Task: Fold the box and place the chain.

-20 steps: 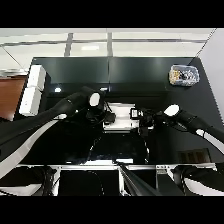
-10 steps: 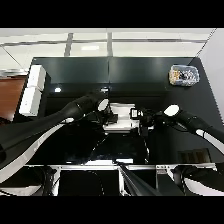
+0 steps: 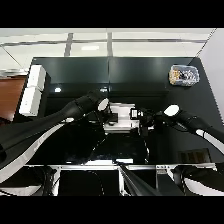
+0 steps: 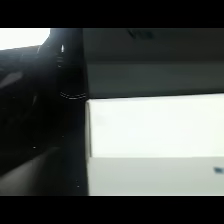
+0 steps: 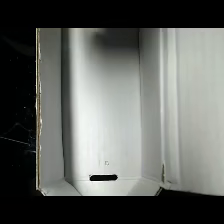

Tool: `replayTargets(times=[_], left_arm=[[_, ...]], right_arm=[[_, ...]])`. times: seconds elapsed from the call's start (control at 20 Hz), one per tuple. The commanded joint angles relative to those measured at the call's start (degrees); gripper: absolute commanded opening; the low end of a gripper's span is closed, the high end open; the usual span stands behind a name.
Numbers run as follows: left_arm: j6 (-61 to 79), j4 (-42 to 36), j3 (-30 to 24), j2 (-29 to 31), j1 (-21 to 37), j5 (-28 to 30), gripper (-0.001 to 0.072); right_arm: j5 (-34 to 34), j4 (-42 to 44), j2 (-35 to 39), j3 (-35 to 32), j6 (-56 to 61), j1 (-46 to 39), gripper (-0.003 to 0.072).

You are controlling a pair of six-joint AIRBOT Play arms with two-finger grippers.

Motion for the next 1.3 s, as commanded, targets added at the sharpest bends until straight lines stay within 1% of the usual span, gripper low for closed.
replayTargets(times=[0.0, 0.05, 0.1, 0.45, 0.5, 0.55, 0.7, 1.0, 1.25], left_arm=[[-0.8, 1.2, 0.1, 0.0, 0.1, 0.2, 0.0246], [-0.8, 1.2, 0.1, 0.0, 0.0, 0.4, 0.0121], [-0.4, 1.2, 0.1, 0.0, 0.0, 0.8, 0.0027], [-0.3, 1.0, 0.1, 0.0, 0.0, 0.5, 0.0022], [-0.3, 1.0, 0.1, 0.0, 0.0, 0.5, 0.0022], [-0.3, 1.0, 0.1, 0.0, 0.0, 0.4, 0.0022], [-0.3, 1.0, 0.1, 0.0, 0.0, 0.4, 0.0022], [-0.3, 0.7, 0.1, 0.0, 0.0, 0.4, 0.0023], [-0.3, 0.6, 0.1, 0.0, 0.0, 0.2, 0.0023]], right_arm=[[0.1, 0.0, 0.0, 0.1, 0.0, 0.0, 0.0490], [0.1, 0.0, 0.0, 0.1, 0.0, 0.0, 0.0489], [0.1, 0.0, 0.0, 0.1, 0.0, 0.0, 0.0489], [0.1, 0.0, 0.0, 0.1, 0.1, 0.0, 0.0490], [0.1, 0.0, 0.0, 0.1, 1.0, 0.0, 0.0524], [-0.2, -0.2, 0.0, 0.1, 3.1, 0.0, 0.0645], [0.5, -1.5, 0.8, 0.1, 5.2, 0.0, 0.0641], [2.0, -4.8, 6.1, 0.1, 6.5, 0.0, 0.0639], [2.4, -5.2, 7.6, 0.1, 6.5, 0.0, 0.0629]])
